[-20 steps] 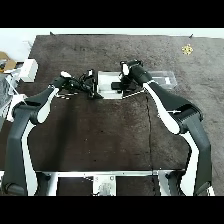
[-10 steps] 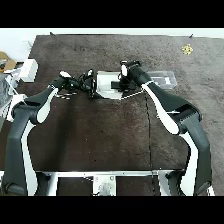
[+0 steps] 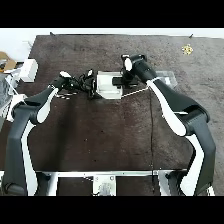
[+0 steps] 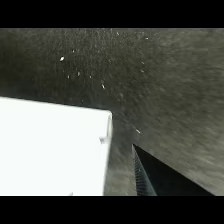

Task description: Fold the box and place the chain.

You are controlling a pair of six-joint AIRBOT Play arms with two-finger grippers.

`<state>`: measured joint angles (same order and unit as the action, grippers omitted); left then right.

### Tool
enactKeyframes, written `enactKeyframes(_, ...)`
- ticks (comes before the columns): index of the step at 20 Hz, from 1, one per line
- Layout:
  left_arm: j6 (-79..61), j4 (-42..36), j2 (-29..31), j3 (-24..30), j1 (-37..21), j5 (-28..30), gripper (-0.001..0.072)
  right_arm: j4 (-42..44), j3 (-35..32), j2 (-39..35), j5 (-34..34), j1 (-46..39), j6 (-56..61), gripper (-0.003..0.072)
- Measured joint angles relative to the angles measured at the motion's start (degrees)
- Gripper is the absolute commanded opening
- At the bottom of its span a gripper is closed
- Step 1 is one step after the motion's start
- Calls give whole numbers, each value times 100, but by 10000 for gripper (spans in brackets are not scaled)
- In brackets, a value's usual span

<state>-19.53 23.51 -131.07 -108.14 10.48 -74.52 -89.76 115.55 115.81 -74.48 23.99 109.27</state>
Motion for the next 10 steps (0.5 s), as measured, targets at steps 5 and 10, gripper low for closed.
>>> enactKeyframes(5, 0, 0, 0, 0, 0, 4, 225, -61, 66, -717, -15, -520, -1362, 375)
enactKeyframes(10, 2, -2, 0, 0, 0, 7, 224, 35, -48, -890, 66, -1676, -2286, 208)
